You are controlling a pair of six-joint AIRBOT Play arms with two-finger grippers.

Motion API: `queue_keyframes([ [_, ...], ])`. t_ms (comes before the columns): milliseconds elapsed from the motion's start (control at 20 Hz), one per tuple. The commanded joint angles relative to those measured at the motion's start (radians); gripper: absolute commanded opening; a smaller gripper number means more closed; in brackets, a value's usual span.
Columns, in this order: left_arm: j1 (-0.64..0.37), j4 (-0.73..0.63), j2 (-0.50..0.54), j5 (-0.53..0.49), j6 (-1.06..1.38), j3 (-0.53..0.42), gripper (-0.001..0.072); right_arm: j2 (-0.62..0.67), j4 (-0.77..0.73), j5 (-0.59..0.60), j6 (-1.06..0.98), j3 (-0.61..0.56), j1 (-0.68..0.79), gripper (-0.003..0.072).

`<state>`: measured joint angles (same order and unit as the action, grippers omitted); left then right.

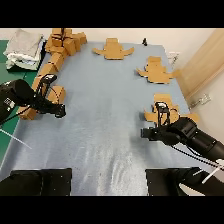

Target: Fold the box.

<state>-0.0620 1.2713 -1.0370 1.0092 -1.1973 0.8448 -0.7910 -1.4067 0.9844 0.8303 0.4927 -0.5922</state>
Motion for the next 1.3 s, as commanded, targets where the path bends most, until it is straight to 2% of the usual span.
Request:
queue_keyframes([
  [0,-0.001,0.0,0.0,0.0,0.0,0.0,0.0681,0.0,0.024,-0.002,0.0,0.0,0.0,0.0013],
  [150,-0.001,0.0,0.0,0.0,0.0,0.0,0.0681,0.0,0.154,-0.002,0.0,0.0,0.0,0.0013],
  [200,0.0,0.0,0.0,-0.021,0.004,0.0,0.0681,0.0,0.155,-0.002,0.0,0.0,0.0,0.0013],
  [300,0.006,-0.009,0.0,-0.119,0.001,0.0,0.0681,0.0,0.124,-0.003,-0.003,0.0,0.0,0.0013],
  [400,0.006,-0.098,-0.001,-0.228,-0.001,0.0,0.0681,0.0,0.035,-0.034,-0.012,0.0,0.0,0.0013],
  [500,0.006,-0.211,-0.002,-0.282,0.0,0.0,0.0681,0.0,-0.003,-0.124,-0.011,0.0,0.0,0.0012],
  [600,0.006,-0.261,-0.002,-0.311,0.0,0.0,0.0682,0.0,-0.033,-0.176,-0.012,0.005,0.0,0.0014],
  [700,0.006,-0.268,-0.002,-0.304,-0.001,0.0,0.0681,-0.001,0.082,-0.087,-0.048,0.071,0.044,0.0015],
  [800,0.006,-0.304,-0.002,-0.297,-0.001,0.0,0.0681,-0.002,0.287,0.154,-0.022,0.198,0.207,0.0122],
  [850,0.006,-0.343,-0.002,-0.285,-0.001,0.0,0.0681,-0.008,0.38,0.244,0.053,0.257,0.333,0.0188],
  [900,0.006,-0.391,-0.002,-0.28,0.0,0.0,0.068,-0.016,0.426,0.267,0.161,0.298,0.47,0.0188],
  [1000,0.006,-0.494,-0.002,-0.289,0.001,0.0,0.0681,-0.051,0.406,0.19,0.361,0.34,0.779,0.0188],
  [1050,0.006,-0.527,-0.002,-0.287,0.0,0.0,0.0681,-0.085,0.352,0.12,0.452,0.348,0.935,0.0249],
  [1100,0.006,-0.56,-0.002,-0.277,0.0,0.0,0.0682,-0.127,0.282,0.066,0.522,0.356,1.065,0.0384],
  [1250,0.006,-0.598,-0.002,-0.247,0.0,0.0,0.0683,-0.312,-0.007,-0.058,0.75,0.406,1.351,0.0414],
])
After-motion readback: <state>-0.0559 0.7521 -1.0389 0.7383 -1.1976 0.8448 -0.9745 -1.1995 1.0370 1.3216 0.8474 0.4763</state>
